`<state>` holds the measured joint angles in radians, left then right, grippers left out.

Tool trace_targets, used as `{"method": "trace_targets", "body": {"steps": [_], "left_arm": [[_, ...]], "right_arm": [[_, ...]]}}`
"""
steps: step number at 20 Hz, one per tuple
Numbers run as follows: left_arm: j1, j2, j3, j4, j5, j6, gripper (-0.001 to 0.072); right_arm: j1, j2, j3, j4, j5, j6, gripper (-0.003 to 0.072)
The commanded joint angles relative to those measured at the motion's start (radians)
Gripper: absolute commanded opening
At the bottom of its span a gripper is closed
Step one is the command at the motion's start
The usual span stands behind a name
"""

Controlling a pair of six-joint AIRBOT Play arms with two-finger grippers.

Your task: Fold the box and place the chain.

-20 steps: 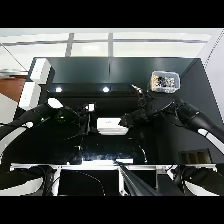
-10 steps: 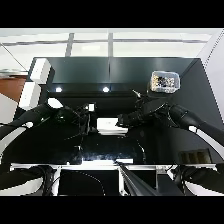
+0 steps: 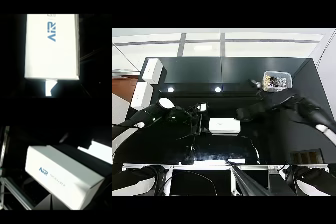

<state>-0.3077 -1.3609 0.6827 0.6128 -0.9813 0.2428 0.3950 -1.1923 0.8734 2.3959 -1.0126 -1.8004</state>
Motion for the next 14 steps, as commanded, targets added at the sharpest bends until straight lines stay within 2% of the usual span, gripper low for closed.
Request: {"method": "trace_targets", "body": {"steps": [1, 3, 6, 9, 14], "left_arm": [[0.005, 0.056, 0.008, 0.146, -0.043, -0.126, 0.0709], [0.01, 0.131, 0.016, 0.281, -0.049, -0.235, 0.0709], [0.037, 0.246, 0.026, 0.297, -0.074, -0.338, 0.0709], [0.029, 0.317, 0.03, 0.155, -0.087, -0.344, 0.0709], [-0.112, 0.25, 0.03, -0.08, 0.112, -0.233, 0.0709]], "right_arm": [[-0.122, 0.1, 0.029, -0.112, -0.047, 0.058, 0.0023], [-0.186, 0.126, 0.029, -0.112, -0.048, 0.058, 0.0023], [-0.226, 0.13, 0.029, -0.116, -0.05, 0.058, 0.0023], [-0.225, 0.13, 0.029, -0.12, -0.05, 0.058, 0.0023], [-0.225, 0.13, 0.029, -0.121, -0.044, 0.058, 0.0023]]}}
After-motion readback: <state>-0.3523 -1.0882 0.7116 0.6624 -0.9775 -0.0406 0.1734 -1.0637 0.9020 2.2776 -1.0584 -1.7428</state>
